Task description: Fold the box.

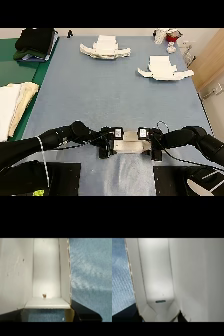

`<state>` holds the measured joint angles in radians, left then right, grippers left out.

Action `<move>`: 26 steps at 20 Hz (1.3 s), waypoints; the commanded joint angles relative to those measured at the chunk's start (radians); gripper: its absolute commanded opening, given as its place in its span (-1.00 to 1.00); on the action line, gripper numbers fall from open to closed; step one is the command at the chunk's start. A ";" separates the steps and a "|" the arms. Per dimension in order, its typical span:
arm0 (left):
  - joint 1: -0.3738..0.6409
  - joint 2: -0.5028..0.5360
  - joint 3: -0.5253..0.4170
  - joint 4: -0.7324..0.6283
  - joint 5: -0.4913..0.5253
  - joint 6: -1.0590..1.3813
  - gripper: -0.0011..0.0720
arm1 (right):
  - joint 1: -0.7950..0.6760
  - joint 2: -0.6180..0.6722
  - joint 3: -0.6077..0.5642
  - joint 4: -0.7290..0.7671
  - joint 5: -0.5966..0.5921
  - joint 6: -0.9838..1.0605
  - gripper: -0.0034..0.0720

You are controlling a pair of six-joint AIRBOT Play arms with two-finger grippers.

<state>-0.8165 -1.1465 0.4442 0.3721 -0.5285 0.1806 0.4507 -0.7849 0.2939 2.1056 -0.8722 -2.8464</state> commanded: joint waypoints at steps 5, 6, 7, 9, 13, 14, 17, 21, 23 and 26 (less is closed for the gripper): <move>0.000 0.000 0.000 0.001 -0.002 0.002 0.31 | 0.000 0.001 0.000 -0.007 0.000 0.026 1.00; 0.000 0.000 0.000 0.001 -0.002 0.002 0.31 | 0.000 0.001 0.002 -0.033 -0.003 0.056 1.00; 0.000 0.000 0.000 0.001 -0.002 0.002 0.31 | 0.000 0.002 0.011 -0.064 -0.019 0.106 1.00; 0.000 0.000 0.000 0.001 -0.002 0.002 0.30 | 0.000 0.014 0.047 -0.160 -0.077 0.248 1.00; 0.000 0.000 0.000 0.001 -0.002 0.002 0.31 | 0.000 0.078 0.154 -0.307 -0.317 0.529 1.00; 0.000 0.000 0.000 0.001 -0.002 0.002 0.31 | 0.000 0.095 0.185 -0.320 -0.386 0.600 1.00; 0.000 0.000 0.000 0.001 -0.002 0.002 0.31 | 0.000 0.141 0.266 -0.317 -0.550 0.858 1.00; 0.000 0.000 0.000 0.001 -0.002 0.002 0.31 | 0.000 0.161 0.268 0.014 -0.472 1.236 -0.91; 0.000 0.000 0.000 0.001 -0.002 0.002 0.31 | 0.027 0.161 0.257 0.219 -0.308 1.235 -0.91; 0.000 0.000 0.000 0.001 -0.002 0.002 0.30 | 0.111 0.147 0.257 0.211 -0.087 1.262 -0.90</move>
